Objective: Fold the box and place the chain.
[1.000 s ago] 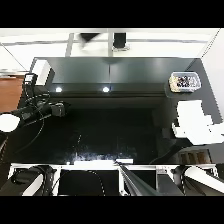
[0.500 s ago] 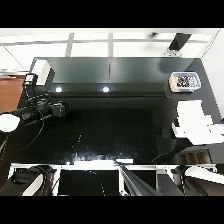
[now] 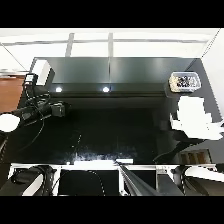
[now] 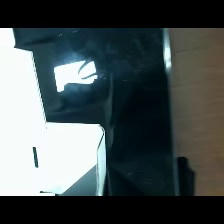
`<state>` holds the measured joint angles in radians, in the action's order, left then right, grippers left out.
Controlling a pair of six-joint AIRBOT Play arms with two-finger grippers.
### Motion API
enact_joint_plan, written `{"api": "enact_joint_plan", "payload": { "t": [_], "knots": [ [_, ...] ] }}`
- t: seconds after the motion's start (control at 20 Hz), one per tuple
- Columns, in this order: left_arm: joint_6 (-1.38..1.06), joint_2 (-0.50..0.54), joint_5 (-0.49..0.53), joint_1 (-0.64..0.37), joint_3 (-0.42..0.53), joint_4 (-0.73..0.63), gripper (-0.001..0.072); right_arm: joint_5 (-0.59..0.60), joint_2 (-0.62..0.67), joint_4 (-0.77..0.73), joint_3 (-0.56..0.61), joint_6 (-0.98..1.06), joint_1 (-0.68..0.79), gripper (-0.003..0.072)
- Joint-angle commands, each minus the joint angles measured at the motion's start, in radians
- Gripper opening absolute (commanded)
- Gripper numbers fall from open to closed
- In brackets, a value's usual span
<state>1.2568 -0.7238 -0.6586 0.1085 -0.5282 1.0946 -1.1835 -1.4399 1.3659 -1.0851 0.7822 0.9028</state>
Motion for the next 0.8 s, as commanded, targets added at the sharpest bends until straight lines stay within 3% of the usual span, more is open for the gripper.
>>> {"api": "enact_joint_plan", "payload": {
  "t": [0.0,0.4,0.65,0.75],
  "knots": [
    [0.0,0.0,0.0,0.0,-0.001,0.0,0.0711,-0.082,0.001,-0.13,-0.001,-0.006,-0.003,0.0017],
    [0.0,0.0,-0.001,0.0,-0.001,0.0,0.0711,-0.124,0.12,-0.366,0.08,-0.039,-0.189,0.0017],
    [0.0,0.0,-0.003,0.0,0.001,0.0,0.071,-0.268,0.136,-0.531,0.135,-0.035,-0.365,0.0016],
    [0.0,0.0,-0.003,0.0,0.003,0.0,0.071,-0.247,0.165,-0.631,0.197,-0.035,-0.417,0.0016]
  ]
}}
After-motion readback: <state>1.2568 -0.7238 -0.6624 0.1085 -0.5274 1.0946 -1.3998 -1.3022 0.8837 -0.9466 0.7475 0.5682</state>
